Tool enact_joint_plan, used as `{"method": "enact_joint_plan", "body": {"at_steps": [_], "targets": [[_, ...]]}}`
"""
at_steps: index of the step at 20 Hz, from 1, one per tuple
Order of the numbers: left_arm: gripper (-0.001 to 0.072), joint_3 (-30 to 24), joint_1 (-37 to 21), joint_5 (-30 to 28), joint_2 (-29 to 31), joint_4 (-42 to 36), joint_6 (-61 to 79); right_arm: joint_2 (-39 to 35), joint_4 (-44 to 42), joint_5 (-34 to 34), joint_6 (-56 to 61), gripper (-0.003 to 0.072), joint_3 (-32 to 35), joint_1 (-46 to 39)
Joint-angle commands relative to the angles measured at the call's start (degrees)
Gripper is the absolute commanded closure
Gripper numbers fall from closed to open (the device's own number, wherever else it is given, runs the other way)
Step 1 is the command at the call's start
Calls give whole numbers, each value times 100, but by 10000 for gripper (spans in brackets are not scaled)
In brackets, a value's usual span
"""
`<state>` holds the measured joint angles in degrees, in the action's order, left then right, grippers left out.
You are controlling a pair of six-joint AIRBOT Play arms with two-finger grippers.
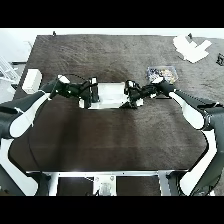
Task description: Fold the box and place the chain.
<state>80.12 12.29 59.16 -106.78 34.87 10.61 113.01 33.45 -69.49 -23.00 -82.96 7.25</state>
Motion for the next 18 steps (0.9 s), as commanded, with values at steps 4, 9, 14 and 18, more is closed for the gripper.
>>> {"method": "enact_joint_plan", "body": {"at_steps": [4, 9, 14, 18], "targets": [[691, 2, -566, 566, 61, -745, -291, 0, 4, -2, 7, 94, 2, 4], [693, 2, -907, 748, 728, -673, -2304, 0, 4, 0, 7, 95, 2, 4], [693, 0, -1526, 761, 1375, 33, -4813, 0, 4, -2, 7, 95, 2, 4], [693, -507, -1836, 699, 1615, 83, -6035, 0, 4, 0, 7, 94, 2, 4]]}}
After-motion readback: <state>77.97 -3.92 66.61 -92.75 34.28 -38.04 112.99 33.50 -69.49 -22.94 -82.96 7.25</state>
